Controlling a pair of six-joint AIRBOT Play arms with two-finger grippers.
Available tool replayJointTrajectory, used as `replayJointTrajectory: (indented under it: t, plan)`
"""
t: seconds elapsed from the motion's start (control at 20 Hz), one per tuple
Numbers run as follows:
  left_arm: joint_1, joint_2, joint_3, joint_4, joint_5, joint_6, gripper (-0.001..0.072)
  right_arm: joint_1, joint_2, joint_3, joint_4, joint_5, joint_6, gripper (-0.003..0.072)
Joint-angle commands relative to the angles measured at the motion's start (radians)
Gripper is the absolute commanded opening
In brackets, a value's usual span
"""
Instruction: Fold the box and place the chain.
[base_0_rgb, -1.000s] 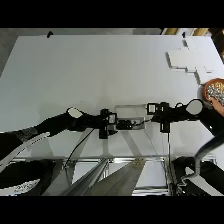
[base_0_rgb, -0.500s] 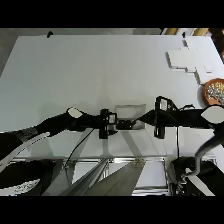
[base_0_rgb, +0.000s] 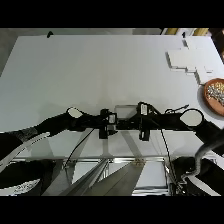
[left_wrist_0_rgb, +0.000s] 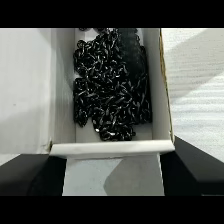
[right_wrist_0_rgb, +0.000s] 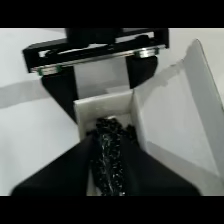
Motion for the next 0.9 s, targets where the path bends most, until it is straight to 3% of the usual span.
replayJointTrajectory:
  t: [0.0,0.15,0.3,0.35,0.4,0.45,0.7,0.8,0.85]
  plan:
    - [0.0,0.0,0.0,0.0,0.0,0.0,0.005,0.02,-0.033,0.013,-0.024,-0.118,0.057,0.0283]
    - [0.0,0.0,0.0,0.0,0.0,0.0,0.005,-0.042,-0.011,0.066,-0.084,-0.011,0.06,0.0281]
    - [0.0,0.0,0.0,0.0,0.0,0.0,0.005,-0.199,0.02,0.08,-0.183,0.137,0.06,0.0274]
    - [0.0,0.0,0.0,0.0,0.0,0.0,0.005,-0.259,0.019,0.08,-0.229,0.183,0.059,0.0225]
    - [0.0,0.0,0.0,0.0,0.0,0.0,0.005,-0.305,0.019,0.079,-0.261,0.193,0.06,0.009]
    - [0.0,0.0,0.0,0.0,0.0,0.0,0.005,-0.344,0.019,0.079,-0.276,0.197,0.06,0.0041]
    - [0.0,0.0,0.0,0.0,0.0,0.0,0.005,-0.407,-0.042,0.078,-0.368,0.204,0.059,0.0044]
    - [0.0,0.0,0.0,0.0,0.0,0.0,0.005,-0.407,-0.092,0.071,-0.417,0.204,0.054,0.011]
    - [0.0,0.0,0.0,0.0,0.0,0.0,0.005,-0.407,-0.114,0.064,-0.441,0.201,0.047,0.0203]
